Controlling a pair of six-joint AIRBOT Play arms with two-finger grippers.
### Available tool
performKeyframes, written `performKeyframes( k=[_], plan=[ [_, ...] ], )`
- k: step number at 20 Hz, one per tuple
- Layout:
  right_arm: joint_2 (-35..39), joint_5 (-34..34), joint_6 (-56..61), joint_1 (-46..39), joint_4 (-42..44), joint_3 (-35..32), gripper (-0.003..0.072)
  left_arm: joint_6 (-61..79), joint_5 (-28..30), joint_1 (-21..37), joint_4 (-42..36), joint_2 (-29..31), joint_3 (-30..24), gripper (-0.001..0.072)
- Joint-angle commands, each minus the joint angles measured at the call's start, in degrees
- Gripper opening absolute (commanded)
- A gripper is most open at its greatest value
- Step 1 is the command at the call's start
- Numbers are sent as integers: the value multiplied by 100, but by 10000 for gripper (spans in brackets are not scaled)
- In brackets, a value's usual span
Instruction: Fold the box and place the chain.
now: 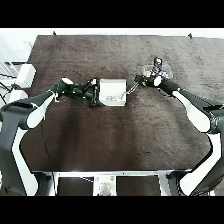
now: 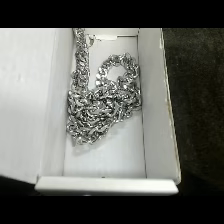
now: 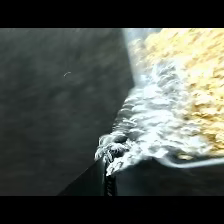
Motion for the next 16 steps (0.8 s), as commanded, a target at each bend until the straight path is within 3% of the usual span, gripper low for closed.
performKeyframes(
  k=[1,16],
  plan=[
    [533,-61,-275,55,-4,24,7,0,2,2,2,4,4,583],
    [2813,1419,-286,756,-1209,20,7,0,2,2,2,4,4,584]
  ],
)
